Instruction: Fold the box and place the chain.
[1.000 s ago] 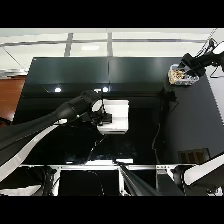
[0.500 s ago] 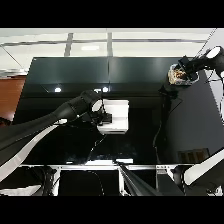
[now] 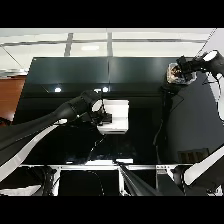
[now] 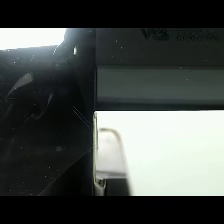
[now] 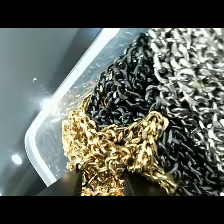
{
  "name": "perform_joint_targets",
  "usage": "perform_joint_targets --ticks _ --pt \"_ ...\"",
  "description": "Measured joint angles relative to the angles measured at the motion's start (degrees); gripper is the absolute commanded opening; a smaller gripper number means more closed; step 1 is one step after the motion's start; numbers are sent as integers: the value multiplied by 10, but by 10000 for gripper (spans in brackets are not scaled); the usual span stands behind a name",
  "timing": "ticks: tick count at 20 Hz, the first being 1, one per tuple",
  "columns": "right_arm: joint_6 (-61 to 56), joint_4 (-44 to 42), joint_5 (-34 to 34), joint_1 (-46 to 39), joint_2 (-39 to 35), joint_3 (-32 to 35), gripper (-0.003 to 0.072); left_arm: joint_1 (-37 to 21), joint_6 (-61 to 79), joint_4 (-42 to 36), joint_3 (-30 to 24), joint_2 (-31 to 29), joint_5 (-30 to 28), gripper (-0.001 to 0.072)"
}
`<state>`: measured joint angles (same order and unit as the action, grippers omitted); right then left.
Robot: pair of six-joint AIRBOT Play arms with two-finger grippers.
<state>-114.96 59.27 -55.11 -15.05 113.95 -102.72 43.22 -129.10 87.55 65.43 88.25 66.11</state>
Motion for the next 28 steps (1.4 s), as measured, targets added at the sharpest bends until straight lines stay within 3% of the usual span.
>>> perform_joint_targets --ticks 9,19,28 --pt "172 -4 -43 -11 -176 0 14 0 0 0 0 0 0 30" --pt "248 -15 -65 -13 -401 0 14 0 0 0 0 0 0 30" --pt "302 -127 -135 -12 -549 0 15 0 0 0 0 0 0 30"
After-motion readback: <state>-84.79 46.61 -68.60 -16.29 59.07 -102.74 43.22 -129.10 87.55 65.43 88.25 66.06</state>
